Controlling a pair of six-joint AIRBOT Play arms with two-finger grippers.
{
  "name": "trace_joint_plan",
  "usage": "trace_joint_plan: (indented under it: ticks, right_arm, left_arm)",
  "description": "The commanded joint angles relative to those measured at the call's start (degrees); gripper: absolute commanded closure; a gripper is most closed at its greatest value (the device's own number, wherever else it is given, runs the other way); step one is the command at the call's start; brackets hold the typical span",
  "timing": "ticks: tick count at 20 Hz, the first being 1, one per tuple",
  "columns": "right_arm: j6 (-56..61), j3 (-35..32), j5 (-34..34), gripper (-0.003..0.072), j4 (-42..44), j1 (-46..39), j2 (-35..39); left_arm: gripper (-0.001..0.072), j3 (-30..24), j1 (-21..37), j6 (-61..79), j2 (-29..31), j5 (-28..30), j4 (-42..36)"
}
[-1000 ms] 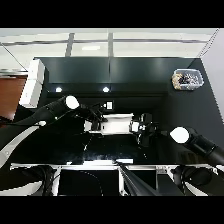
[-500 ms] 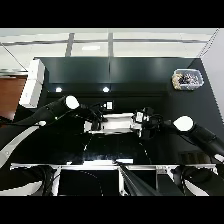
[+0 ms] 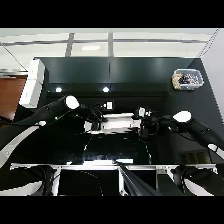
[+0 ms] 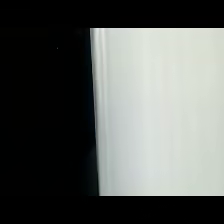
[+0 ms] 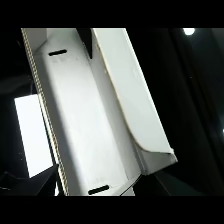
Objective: Fold the box and place the chain.
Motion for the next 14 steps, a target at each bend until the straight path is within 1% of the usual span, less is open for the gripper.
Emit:
trace_joint_plan:
  ticks: [1,2,7,11,14]
  right_arm:
    - [-1.9,0.0,2.86,0.0052,1.29,-0.28,-1.53]
    - [-1.9,0.0,3.87,0.0052,1.27,-0.26,-1.77]
    - [-1.88,-0.02,2.4,0.0052,0.59,3.21,-3.34]
    - [-1.36,-0.02,1.53,0.0052,-3.08,3.41,-4.13]
    - [-1.16,-0.02,1.38,0.0052,-3.28,3.43,-4.26]
  left_arm:
    - [0.0681,0.0,0.0,0.0,-0.02,0.09,-0.02]
    - [0.0681,0.0,-0.02,0.0,-0.02,0.07,-0.02]
    - [0.0681,0.0,0.0,0.0,-0.02,0.11,-0.02]
    - [0.0681,0.0,0.0,-0.02,-0.02,0.09,-0.02]
    - [0.0681,0.0,0.0,-0.02,-0.02,0.09,-0.02]
